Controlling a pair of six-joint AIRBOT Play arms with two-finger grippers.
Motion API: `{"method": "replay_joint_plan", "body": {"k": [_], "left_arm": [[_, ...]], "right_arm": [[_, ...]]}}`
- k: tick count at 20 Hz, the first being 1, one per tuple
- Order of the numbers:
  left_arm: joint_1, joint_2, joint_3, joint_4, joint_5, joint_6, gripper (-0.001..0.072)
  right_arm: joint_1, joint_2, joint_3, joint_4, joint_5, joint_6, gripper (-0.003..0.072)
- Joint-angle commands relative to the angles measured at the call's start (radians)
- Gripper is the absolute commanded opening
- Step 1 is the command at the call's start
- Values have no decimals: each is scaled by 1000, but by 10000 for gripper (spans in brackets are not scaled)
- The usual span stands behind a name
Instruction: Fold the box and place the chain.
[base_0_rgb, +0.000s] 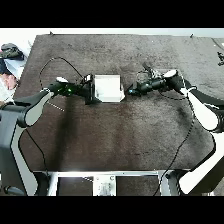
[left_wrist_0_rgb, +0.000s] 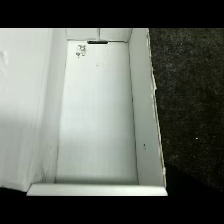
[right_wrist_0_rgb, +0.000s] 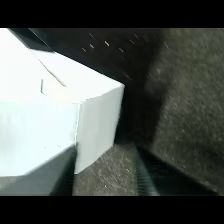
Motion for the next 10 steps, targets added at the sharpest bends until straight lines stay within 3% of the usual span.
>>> {"method": "replay_joint_plan", "body": {"k": [1, 10], "left_arm": [[1, 0, 1, 0, 0, 0, 478], [1, 0, 1, 0, 0, 0, 478]], "right_arm": [[34, 19, 0, 8, -31, 2, 434], [82, 17, 62, -51, -12, 92, 434]]}}
